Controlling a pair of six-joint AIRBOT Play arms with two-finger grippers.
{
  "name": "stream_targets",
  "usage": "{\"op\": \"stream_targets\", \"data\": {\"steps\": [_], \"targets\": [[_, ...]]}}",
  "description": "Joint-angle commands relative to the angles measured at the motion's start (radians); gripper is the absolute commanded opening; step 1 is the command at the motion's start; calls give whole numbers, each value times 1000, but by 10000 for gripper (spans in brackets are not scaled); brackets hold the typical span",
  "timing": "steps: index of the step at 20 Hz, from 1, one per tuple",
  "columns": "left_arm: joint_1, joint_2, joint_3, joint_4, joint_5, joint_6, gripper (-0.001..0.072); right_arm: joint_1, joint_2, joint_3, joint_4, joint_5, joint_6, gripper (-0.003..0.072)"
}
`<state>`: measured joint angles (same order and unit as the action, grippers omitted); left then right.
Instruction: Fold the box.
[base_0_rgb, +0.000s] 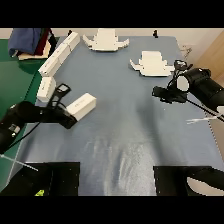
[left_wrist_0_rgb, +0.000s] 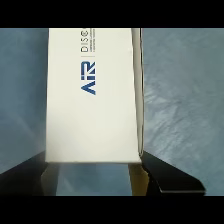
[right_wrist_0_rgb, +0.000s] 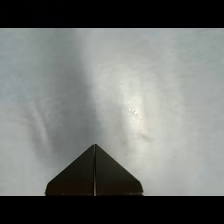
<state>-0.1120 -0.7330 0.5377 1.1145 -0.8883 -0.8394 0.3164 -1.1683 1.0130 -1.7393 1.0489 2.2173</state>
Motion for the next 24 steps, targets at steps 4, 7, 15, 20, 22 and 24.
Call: {"op": "stream_targets", "data": {"steps": [4,7,15,20,22,24], "targets": [[334,225,-37,169,-245,-318,516,-45,0,0,1,-68,-37,6],[457,252,-95,180,-242,-337,516,-45,0,0,2,-94,-46,6],[573,201,-169,169,2,-213,516,-45,-1,0,8,-108,-56,5],[573,44,-171,133,158,-166,516,-45,0,0,20,-110,-56,5],[573,-14,-171,108,210,-138,516,-45,0,0,20,-110,-56,5],[573,-56,-171,89,258,-114,516,-45,0,0,20,-110,-56,6]]}}
